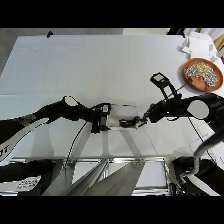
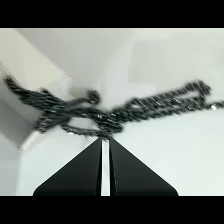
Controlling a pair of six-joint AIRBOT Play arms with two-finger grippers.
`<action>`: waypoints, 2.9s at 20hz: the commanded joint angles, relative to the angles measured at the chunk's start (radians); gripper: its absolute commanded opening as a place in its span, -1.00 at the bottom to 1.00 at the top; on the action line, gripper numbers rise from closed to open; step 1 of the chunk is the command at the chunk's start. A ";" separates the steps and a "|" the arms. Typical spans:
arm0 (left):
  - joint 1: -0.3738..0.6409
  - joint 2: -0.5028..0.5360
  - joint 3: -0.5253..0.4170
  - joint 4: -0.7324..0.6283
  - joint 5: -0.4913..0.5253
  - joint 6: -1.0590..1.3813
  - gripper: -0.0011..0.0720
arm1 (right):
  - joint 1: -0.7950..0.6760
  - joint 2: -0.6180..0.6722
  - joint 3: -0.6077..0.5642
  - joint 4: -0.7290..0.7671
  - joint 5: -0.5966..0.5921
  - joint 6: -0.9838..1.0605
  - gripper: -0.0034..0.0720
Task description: Fold the box and place the chain.
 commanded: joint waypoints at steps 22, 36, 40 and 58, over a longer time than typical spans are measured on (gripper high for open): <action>0.001 0.001 0.000 0.000 0.000 0.000 -0.40 | 0.069 -0.180 -0.198 0.099 -0.272 -0.225 -0.28; 0.001 0.001 0.000 0.000 0.000 0.000 -0.40 | 0.069 -0.187 -0.198 0.076 -0.268 -0.172 -0.86; 0.001 0.001 0.000 0.000 0.000 0.000 -0.40 | 0.069 -0.015 -0.198 0.075 -0.158 -0.172 -0.86; 0.001 0.001 0.000 0.000 0.000 0.000 -0.40 | 0.069 0.430 -0.104 0.495 -0.254 -0.263 -0.86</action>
